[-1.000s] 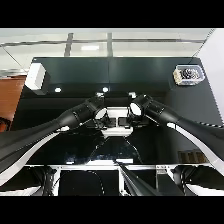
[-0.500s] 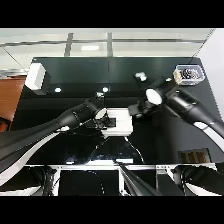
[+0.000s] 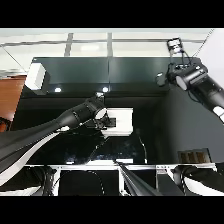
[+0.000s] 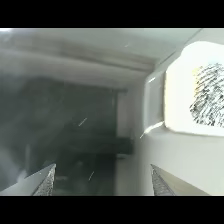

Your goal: Fold the box and place the chain.

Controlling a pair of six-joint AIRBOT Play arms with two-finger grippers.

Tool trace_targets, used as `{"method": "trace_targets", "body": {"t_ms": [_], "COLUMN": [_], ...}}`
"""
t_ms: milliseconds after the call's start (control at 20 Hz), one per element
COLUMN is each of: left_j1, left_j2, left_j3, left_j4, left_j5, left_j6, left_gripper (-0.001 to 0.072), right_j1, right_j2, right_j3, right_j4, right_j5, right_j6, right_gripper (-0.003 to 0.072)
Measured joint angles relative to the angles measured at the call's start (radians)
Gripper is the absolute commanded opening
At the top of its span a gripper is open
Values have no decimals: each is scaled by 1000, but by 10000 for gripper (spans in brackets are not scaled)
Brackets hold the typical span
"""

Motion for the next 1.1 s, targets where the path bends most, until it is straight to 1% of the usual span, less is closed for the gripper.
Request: {"method": "trace_targets", "body": {"t_ms": [50, 150, 300, 450, 500, 550, 700, 750, 800, 850, 950, 1000, 1050, 1100], "left_j1": [0, 0, 0, 0, 0, 0, 0, 0, 0, 0, 0, 0, 0, 0], "left_j2": [0, 0, 0, 0, 0, 0, 0, 0, 0, 0, 0, 0, 0, 0], "left_j3": [0, 0, 0, 0, 0, 0, 0, 0, 0, 0, 0, 0, 0, 0], "left_j4": [0, 0, 0, 0, 0, 0, 0, 0, 0, 0, 0, 0, 0, 0], "left_j5": [0, 0, -1, -2, -2, -3, -3, -3, -3, -3, -2, -2, -2, -2], "left_j6": [0, 0, 0, 0, 0, 0, 0, 0, 0, 0, 0, 0, 0, 0], "left_gripper": [29, 29, 30, 30, 30, 29, 30, 30, 30, 30, 29, 30, 30, 29], "right_j1": [-58, -166, -297, -385, -404, -421, -447, -452, -454, -457, -460, -461, -462, -464], "right_j2": [-42, -143, -317, -484, -528, -569, -657, -676, -694, -706, -722, -726, -731, -732], "right_j3": [27, 121, 322, 514, 560, 602, 676, 689, 698, 705, 716, 723, 735, 751], "right_j4": [15, 60, 147, 233, 252, 271, 313, 325, 332, 339, 344, 347, 349, 358], "right_j5": [-40, -50, 19, 99, 117, 131, 154, 154, 155, 153, 149, 153, 168, 198], "right_j6": [9, 23, 14, -20, -28, -35, -57, -63, -68, -69, -73, -76, -82, -92], "right_gripper": [712, 705, 705, 704, 665, 599, 595, 493, 407, 280, 112, 56, 55, 15]}}
